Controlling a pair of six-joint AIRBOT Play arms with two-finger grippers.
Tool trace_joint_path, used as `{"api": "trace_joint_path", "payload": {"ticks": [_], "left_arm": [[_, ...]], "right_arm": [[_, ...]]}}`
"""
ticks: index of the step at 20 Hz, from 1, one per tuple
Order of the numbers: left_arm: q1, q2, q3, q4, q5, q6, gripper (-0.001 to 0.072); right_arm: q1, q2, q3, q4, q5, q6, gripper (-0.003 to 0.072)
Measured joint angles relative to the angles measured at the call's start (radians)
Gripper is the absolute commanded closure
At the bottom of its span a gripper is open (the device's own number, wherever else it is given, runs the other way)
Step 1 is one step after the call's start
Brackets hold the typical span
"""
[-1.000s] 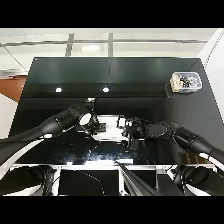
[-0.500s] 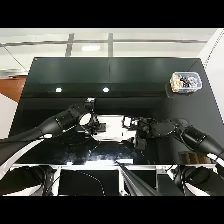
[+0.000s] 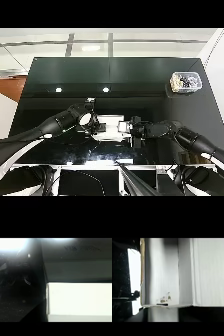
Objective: Fold the box and place the chain.
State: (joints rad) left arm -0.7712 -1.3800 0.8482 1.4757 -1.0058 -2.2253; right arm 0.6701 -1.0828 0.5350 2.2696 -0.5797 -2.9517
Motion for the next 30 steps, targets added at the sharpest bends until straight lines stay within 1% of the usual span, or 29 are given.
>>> {"api": "trace_joint_path", "payload": {"ticks": [3, 4, 5, 15, 17, 22, 23, 24, 27, 28, 29, 30], "left_arm": [[0.0, 0.0, 0.0, 0.0, 0.0, 0.0, 0.0683], [0.0, 0.0, 0.0, 0.0, 0.0, 0.0, 0.0683], [0.0, 0.0, 0.0, 0.0, 0.0, 0.0, 0.0683], [0.0, 0.0, 0.0, 0.0, -0.001, 0.0, 0.0683], [0.0, 0.0, 0.0, 0.0, 0.0, 0.0, 0.0683], [0.0, 0.0, 0.0, 0.0, -0.001, 0.0, 0.0683], [0.0, 0.0, 0.0, 0.0, -0.001, 0.0, 0.0683], [0.0, 0.0, 0.0, 0.0, -0.001, 0.0, 0.0683], [0.0, 0.0, 0.0, 0.0, -0.001, 0.0, 0.0683], [0.0, 0.0, 0.0, 0.0, -0.001, 0.0, 0.0683], [0.0, 0.0, 0.0, 0.0, -0.001, 0.001, 0.0683], [0.0, 0.0, 0.0, 0.0, -0.001, 0.0, 0.0683]], "right_arm": [[0.025, -0.014, 0.0, 0.018, 0.036, -0.004, 0.0511], [0.03, -0.02, 0.0, 0.029, 0.046, -0.004, 0.0564], [0.033, -0.026, 0.0, 0.037, 0.051, -0.004, 0.0565], [0.042, -0.07, 0.0, 0.073, 0.09, 0.038, 0.0565], [0.042, -0.072, 0.0, 0.075, 0.092, 0.041, 0.0535], [0.042, -0.074, 0.0, 0.086, 0.093, 0.041, 0.0534], [0.042, -0.073, 0.0, 0.087, 0.093, 0.041, 0.0466], [0.042, -0.074, 0.0, 0.09, 0.093, 0.042, 0.0278], [0.042, -0.073, 0.0, 0.09, 0.093, 0.042, 0.0282], [0.042, -0.074, 0.0, 0.09, 0.093, 0.042, 0.0401], [0.042, -0.074, 0.0, 0.09, 0.093, 0.042, 0.0495], [0.042, -0.073, 0.0, 0.09, 0.095, 0.042, 0.0481]]}}
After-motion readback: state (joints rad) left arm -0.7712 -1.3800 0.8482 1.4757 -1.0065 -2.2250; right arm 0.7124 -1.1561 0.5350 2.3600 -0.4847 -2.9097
